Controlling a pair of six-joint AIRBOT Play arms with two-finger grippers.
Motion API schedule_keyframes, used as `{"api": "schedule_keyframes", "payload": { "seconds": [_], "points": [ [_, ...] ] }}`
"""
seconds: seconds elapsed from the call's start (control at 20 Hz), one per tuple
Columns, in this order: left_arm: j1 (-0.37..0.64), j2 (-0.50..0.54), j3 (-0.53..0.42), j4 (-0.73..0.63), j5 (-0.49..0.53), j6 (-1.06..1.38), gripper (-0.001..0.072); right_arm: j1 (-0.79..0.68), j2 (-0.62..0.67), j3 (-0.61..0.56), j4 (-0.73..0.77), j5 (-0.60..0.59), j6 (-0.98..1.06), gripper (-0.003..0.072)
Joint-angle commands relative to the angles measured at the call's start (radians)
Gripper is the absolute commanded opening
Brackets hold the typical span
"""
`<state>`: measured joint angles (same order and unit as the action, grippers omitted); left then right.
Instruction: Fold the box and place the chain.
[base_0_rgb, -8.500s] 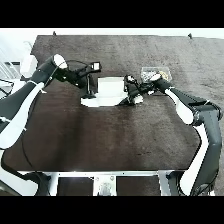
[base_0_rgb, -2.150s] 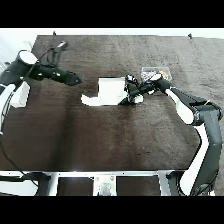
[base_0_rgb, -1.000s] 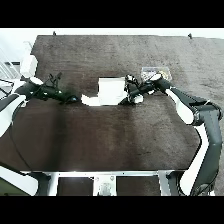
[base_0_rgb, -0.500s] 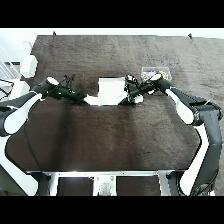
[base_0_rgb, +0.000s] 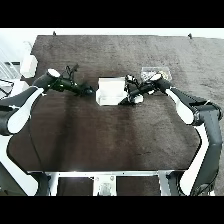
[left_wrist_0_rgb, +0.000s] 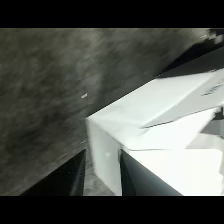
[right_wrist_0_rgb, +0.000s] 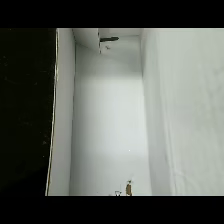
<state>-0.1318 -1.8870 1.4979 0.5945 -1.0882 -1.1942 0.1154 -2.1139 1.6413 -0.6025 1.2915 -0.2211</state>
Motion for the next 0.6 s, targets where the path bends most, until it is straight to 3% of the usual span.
{"api": "schedule_keyframes", "payload": {
  "seconds": [0.0,0.05,0.1,0.5,0.55],
  "points": [
    [-0.002,0.001,0.025,-0.044,-0.037,0.036,0.0264,0.001,-0.001,0.000,0.000,0.000,0.000,0.0293],
    [-0.002,0.001,0.025,-0.051,-0.046,0.046,0.0425,0.001,-0.001,0.000,0.000,0.000,0.000,0.0294],
    [-0.002,0.001,0.025,-0.052,-0.050,0.052,0.0458,0.001,-0.001,0.000,0.000,0.000,0.000,0.0294],
    [-0.015,0.001,0.023,-0.048,-0.101,0.051,0.0455,0.001,-0.001,0.000,0.000,0.000,0.000,0.0293],
    [-0.015,0.001,0.023,-0.048,-0.112,0.052,0.0395,0.001,-0.001,0.000,0.000,0.000,0.000,0.0294]
  ]
}}
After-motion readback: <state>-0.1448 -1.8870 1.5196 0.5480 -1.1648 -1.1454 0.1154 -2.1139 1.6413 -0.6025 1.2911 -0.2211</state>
